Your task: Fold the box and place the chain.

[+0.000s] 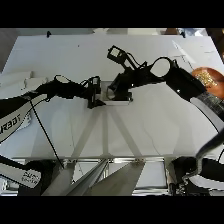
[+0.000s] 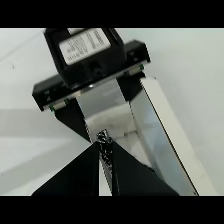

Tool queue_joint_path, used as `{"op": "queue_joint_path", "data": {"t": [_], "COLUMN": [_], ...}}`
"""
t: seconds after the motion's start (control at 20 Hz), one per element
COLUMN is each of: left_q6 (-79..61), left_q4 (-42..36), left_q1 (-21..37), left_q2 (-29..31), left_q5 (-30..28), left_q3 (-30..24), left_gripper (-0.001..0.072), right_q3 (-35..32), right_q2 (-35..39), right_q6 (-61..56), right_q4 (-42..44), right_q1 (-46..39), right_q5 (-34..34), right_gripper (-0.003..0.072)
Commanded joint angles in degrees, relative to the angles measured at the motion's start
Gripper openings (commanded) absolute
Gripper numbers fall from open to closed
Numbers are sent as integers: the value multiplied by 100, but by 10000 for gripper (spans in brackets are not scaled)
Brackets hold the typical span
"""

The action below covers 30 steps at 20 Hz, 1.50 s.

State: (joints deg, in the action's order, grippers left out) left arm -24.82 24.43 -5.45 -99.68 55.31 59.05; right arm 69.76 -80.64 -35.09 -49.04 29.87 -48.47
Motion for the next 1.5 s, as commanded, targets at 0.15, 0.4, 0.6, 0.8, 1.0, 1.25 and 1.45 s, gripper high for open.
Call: {"op": "queue_joint_path", "data": {"t": [0.15,0.4,0.6,0.8,1.0,1.25,1.45], "left_q6": [0,0,0,0,0,0,0], "left_q4": [2,2,2,2,2,2,2], "left_q1": [0,0,0,0,0,0,0], "left_q2": [4,4,4,4,4,7,4], "left_q5": [0,0,0,0,0,0,0], "left_q3": [4,4,4,4,4,4,4], "left_gripper": [376,376,376,376,376,376,376], "right_q3": [4,4,4,4,-166,-645,-660], "right_q2": [-420,-553,-144,308,236,-190,-708], "right_q6": [85,42,44,98,267,1742,2549], "right_q4": [-210,-518,-686,-1189,-1220,-1200,-841], "right_q1": [166,166,149,-363,-1351,-1915,-1764], "right_q5": [269,219,175,-387,-1290,-1196,-817], "right_gripper": [12,308,313,312,313,468,532]}}
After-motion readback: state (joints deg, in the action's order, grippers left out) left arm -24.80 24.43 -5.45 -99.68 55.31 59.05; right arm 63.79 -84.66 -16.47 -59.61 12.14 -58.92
